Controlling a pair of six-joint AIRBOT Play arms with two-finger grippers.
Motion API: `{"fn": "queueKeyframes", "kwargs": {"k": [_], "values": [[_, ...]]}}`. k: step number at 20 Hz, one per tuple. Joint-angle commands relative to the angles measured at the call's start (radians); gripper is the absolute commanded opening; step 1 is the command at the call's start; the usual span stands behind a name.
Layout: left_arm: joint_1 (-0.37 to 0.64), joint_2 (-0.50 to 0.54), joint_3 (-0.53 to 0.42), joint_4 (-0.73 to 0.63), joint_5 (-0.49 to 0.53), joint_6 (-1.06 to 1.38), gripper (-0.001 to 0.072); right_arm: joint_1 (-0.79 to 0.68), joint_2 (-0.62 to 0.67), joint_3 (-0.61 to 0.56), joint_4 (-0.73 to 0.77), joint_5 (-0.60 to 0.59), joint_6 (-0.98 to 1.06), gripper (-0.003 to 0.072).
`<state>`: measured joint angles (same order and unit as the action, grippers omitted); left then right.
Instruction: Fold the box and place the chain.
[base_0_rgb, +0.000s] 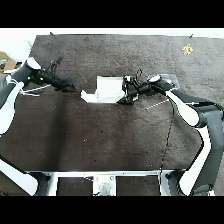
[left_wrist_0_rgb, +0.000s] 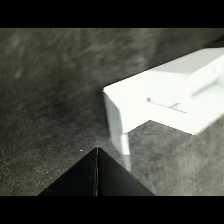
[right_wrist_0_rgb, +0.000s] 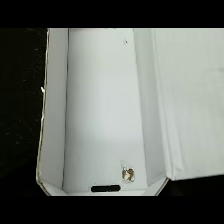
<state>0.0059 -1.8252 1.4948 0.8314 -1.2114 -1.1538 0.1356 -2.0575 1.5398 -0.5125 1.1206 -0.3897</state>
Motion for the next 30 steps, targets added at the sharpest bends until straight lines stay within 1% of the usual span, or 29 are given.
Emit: {"fn": "queueKeyframes", "kwargs": {"k": [1,3,6,7,14,19,22,23,24,25,26,27,30], "values": [[0.001,0.001,-0.119,-0.041,0.079,0.012,0.001,0.001,0.0,0.0,0.0,0.001,0.0,0.0244],[0.001,0.001,-0.158,-0.092,0.111,0.041,0.001,0.001,0.0,0.0,0.0,0.0,0.0,0.0243],[-0.002,0.0,-0.184,-0.207,0.085,0.106,0.001,0.001,0.0,0.0,0.0,0.0,0.0,0.0243],[-0.01,0.0,-0.189,-0.227,0.095,0.113,0.001,0.001,0.0,0.0,0.0,0.0,0.0,0.0244],[-0.111,-0.026,-0.187,-0.243,0.13,0.116,0.0011,0.001,0.0,0.0,0.0,0.0,0.0,0.0244],[-0.114,-0.024,-0.186,-0.29,0.13,0.145,0.0012,0.001,0.0,0.0,0.0,0.0,0.0,0.0244],[-0.114,-0.023,-0.184,-0.355,0.122,0.159,0.0014,0.001,0.0,0.0,0.0,0.0,0.0,0.0244],[-0.114,-0.023,-0.174,-0.374,0.106,0.179,0.0154,0.001,0.0,0.0,0.0,0.0,0.0,0.0244],[-0.114,-0.023,-0.158,-0.389,0.084,0.19,0.0412,0.001,0.0,0.0,0.0,0.0,0.0,0.0244],[-0.114,-0.023,-0.14,-0.392,0.066,0.19,0.0421,0.001,0.0,0.0,0.0,0.0,0.0,0.0244],[-0.114,-0.023,-0.125,-0.391,0.056,0.19,0.0404,0.001,0.0,0.0,0.0,0.0,0.0,0.0243],[-0.114,-0.023,-0.114,-0.391,0.048,0.189,0.0403,0.001,0.0,0.0,0.0,0.0,0.0,0.0244],[-0.135,-0.023,-0.095,-0.38,0.062,0.182,0.0404,0.001,0.0,0.0,0.0,0.0,0.0,0.0244]]}}
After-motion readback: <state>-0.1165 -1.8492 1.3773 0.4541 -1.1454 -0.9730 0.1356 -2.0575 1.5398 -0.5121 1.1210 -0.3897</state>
